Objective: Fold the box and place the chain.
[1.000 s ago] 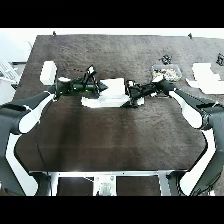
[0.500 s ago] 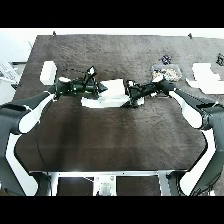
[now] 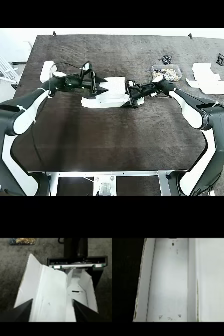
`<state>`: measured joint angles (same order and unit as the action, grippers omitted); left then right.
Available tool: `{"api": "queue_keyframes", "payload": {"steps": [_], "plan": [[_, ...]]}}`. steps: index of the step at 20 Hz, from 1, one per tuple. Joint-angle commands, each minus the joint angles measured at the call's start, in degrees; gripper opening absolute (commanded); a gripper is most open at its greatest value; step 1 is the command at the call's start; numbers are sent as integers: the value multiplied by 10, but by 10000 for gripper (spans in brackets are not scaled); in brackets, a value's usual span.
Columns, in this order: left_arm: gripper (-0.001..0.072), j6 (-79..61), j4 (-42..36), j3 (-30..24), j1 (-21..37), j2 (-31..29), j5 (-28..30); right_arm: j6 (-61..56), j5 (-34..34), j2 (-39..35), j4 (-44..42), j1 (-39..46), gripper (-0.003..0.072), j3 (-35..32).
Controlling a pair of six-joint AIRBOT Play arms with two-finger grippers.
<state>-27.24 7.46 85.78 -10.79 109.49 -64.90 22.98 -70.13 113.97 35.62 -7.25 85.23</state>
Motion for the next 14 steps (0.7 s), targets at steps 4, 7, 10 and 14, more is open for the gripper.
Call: {"api": "queue_keyframes", "payload": {"steps": [4, 7, 10, 14], "plan": [[713, 30, 92, 12, 57, -5, -105, 0, 0, 0, 0, 0, 585, 0], [712, 73, 198, 12, 56, -6, -107, 0, 0, 0, 0, -1, 585, 0], [711, 101, 257, 12, 46, -6, -99, 0, 0, 0, 0, 0, 585, 0], [704, 128, 299, 10, 31, -6, -62, 0, 0, 0, 0, -1, 584, 0]]}}
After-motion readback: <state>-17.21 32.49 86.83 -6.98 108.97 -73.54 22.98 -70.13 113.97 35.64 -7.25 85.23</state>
